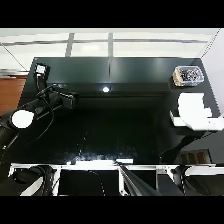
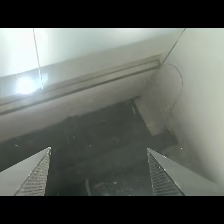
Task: Fold the box and place the chain.
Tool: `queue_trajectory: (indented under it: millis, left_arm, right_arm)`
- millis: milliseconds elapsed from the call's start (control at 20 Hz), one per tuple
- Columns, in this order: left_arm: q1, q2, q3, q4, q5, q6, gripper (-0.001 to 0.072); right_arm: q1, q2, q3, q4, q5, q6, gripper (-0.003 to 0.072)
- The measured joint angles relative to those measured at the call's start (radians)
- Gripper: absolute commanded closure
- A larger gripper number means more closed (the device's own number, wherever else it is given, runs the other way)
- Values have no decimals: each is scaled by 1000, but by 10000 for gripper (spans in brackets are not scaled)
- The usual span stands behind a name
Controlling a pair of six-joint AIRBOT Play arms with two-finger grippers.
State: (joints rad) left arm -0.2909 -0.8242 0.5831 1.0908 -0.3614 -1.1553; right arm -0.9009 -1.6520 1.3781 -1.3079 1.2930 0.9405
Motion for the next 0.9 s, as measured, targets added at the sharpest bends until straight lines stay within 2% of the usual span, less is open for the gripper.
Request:
queue_trajectory:
  millis: [200,400,700,900]
  left_arm:
    - [0,0,0,0,23,0,2]
    - [0,0,0,0,33,0,2]
    - [0,0,0,0,21,0,2]
    - [-8,-3,0,-20,-10,0,4]
  right_arm:
    - [0,10,-9,90,58,-37,676]
    - [34,100,-90,227,97,-75,676]
    - [177,325,-309,439,45,-100,676]
    - [335,519,-539,603,-30,-159,676]
